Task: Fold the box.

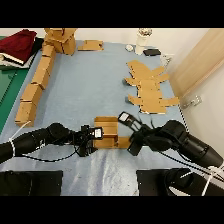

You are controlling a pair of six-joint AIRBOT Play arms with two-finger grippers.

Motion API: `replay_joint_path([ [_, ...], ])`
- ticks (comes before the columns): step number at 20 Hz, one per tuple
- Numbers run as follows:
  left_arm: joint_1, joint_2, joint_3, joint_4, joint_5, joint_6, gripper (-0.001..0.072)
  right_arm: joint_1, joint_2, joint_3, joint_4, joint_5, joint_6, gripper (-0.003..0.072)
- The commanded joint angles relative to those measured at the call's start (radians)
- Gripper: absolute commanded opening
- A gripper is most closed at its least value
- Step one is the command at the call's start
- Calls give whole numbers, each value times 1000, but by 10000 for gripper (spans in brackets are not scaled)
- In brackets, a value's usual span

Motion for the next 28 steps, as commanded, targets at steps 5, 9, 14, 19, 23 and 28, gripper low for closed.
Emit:
replay_joint_path([
  [5,0,0,0,0,0,1,488,-272,-42,-4,-141,-116,482,4],
  [9,0,0,0,0,0,1,488,-362,-155,-8,-23,-17,387,4],
  [14,0,0,0,0,0,1,488,-371,-253,-8,141,-3,230,3],
  [19,0,0,0,0,0,1,488,-370,-263,-8,338,-3,123,2],
  [23,0,0,0,0,0,1,488,-370,-257,-8,467,-4,63,2],
  [28,0,0,0,0,0,1,488,-368,-214,-8,510,-27,47,3],
])
